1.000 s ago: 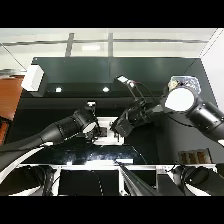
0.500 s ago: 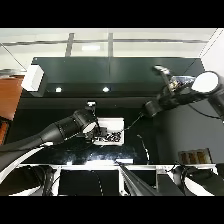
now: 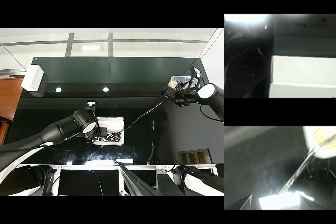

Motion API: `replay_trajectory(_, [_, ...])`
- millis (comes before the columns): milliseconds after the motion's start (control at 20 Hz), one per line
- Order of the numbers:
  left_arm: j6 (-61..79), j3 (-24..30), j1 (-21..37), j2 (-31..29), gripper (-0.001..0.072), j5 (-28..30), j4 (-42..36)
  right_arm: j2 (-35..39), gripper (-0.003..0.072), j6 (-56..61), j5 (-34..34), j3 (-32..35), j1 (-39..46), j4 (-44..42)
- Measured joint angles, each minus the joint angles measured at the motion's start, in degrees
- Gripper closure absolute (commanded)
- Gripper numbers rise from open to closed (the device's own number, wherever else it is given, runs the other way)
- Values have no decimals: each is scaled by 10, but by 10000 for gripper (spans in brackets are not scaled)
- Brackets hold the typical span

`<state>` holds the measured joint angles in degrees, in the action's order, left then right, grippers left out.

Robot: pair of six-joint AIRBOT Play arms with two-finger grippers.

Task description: Fold the box and place the chain.

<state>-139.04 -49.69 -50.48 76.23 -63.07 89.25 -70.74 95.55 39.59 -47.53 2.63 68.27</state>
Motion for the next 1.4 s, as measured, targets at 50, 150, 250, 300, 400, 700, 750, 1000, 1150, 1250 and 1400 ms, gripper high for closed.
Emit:
replay_trajectory(50, [0, 0, 0, 0, 683, 0, -1, -12, 28, 13, -19, 2, 2, 4])
replay_trajectory(150, [0, 0, 0, 0, 683, 0, -4, -33, 29, 38, -57, 3, 4, 5])
replay_trajectory(250, [0, 0, 0, 0, 683, 0, -6, -48, 29, 57, -86, 4, 6, 7])
replay_trajectory(300, [0, 0, 0, 0, 683, 0, -6, -54, 30, 65, -99, 5, 7, 8])
replay_trajectory(400, [0, 0, 0, 0, 683, 0, -7, -63, 117, 78, -122, 5, 7, 8])
replay_trajectory(700, [0, 0, 0, 0, 683, 0, -8, -88, 392, 93, -139, 5, 7, -6])
replay_trajectory(750, [0, 0, 0, 0, 683, 0, -8, -90, 607, 93, -137, 5, 7, -8])
replay_trajectory(1000, [0, 0, 0, 0, 683, 0, -9, -92, 669, 92, -109, 4, 7, -16])
replay_trajectory(1150, [0, 0, 0, 0, 683, 0, -9, -68, 669, 41, -60, -1, 7, -18])
replay_trajectory(1250, [0, 0, 0, 0, 683, 0, -9, -32, 669, -9, -22, -2, 8, -19])
replay_trajectory(1400, [0, 0, 0, 0, 683, 0, -10, 54, 669, -69, 36, -4, 9, -24])
